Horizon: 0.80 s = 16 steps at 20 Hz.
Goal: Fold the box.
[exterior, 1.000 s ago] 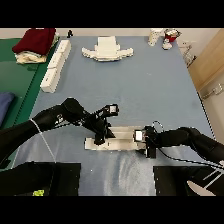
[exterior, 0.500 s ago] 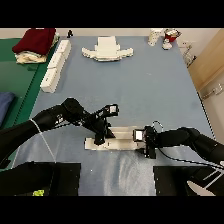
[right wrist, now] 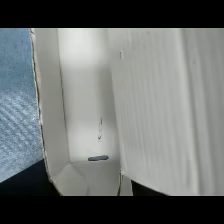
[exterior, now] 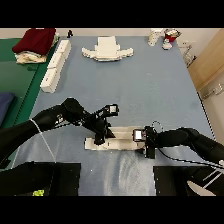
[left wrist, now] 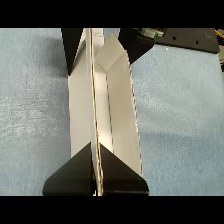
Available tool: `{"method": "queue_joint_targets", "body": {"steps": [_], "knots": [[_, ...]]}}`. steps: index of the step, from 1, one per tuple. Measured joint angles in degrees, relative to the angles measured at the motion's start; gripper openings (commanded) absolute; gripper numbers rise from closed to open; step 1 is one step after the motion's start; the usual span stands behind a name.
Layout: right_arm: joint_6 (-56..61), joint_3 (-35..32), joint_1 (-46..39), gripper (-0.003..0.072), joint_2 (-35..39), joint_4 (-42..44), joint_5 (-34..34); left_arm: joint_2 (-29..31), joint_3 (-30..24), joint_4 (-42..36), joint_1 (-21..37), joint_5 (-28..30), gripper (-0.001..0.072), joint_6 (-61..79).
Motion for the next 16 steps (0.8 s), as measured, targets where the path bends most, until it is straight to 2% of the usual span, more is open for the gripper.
{"method": "queue_joint_targets", "body": {"steps": [1,5,16], "knots": [[0.0,0.0,0.0,0.0714,0.0,-0.1,0.1,0.0,0.0,0.0,0.0,0.0,0.0013,0.0],[0.0,0.0,0.0,0.0688,0.2,0.1,0.3,0.0,0.0,0.0,0.0,0.0,0.0013,0.0],[1.0,-0.1,0.1,0.0716,2.3,0.5,-0.5,0.0,0.0,0.0,0.0,0.0,0.0013,0.0]]}}
